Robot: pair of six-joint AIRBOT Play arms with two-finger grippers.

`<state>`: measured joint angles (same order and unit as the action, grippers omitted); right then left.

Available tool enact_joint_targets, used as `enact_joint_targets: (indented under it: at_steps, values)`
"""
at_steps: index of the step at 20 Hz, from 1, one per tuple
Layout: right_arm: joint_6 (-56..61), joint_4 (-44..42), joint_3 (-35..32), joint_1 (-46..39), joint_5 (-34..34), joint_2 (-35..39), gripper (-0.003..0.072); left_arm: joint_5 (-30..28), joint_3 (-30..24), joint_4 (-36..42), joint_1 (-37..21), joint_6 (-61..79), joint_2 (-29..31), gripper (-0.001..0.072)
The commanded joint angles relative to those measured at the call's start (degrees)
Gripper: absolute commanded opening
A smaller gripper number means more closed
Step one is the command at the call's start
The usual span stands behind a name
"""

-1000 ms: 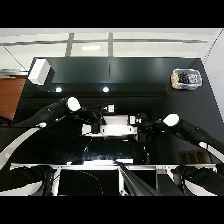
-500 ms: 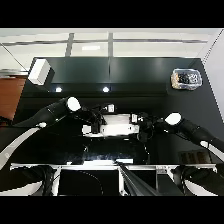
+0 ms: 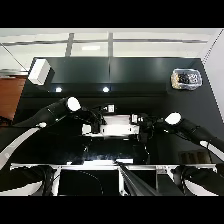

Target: Fold the box and place the chain.

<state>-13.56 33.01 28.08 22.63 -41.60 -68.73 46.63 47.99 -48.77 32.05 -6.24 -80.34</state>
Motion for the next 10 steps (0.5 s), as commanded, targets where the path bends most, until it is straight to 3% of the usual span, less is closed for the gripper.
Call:
enact_joint_targets:
  at_steps: [1, 10]
  values:
    - [0.0, 0.0, 0.0, 0.3, 0.4, -0.7, 0.0691, -0.1, 0.0, 0.0, 0.0, 0.0, 0.0, 0.0027]
    - [0.0, 0.0, 0.0, 0.7, 0.9, -0.7, 0.0692, -0.1, 0.0, 0.0, 0.0, 0.0, 0.0, 0.0027]
